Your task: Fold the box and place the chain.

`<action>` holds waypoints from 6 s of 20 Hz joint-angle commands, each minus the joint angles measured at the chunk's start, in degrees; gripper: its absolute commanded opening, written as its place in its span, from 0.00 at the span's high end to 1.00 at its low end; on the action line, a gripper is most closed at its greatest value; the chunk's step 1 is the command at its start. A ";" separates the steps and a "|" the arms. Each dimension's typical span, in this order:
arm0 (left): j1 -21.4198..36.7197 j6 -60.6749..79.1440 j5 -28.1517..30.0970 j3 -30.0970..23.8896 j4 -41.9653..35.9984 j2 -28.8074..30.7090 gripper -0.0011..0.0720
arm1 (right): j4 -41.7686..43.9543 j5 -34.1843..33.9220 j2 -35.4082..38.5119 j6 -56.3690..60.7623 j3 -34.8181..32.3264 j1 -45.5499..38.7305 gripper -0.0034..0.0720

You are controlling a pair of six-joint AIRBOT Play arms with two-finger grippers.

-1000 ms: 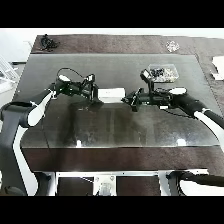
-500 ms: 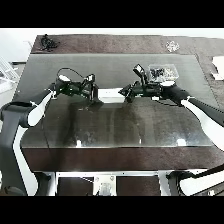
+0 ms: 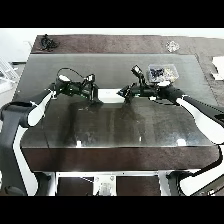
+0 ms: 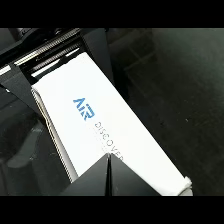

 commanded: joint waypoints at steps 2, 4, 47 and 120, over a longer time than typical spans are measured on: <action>0.00 0.00 0.13 0.02 -0.02 0.02 0.11 | -6.29 0.35 -0.26 4.98 0.20 0.15 0.95; 0.00 0.00 0.07 0.02 -0.04 0.02 0.11 | -6.99 1.62 -0.26 5.03 0.17 0.15 0.95; 23.78 -22.27 5.77 0.83 0.50 16.63 0.97 | -4.83 5.03 34.95 18.69 -15.74 -2.08 0.95; 15.98 -34.62 47.04 -47.17 -3.06 80.78 0.97 | -1.86 -43.28 72.89 20.13 -37.97 1.92 0.95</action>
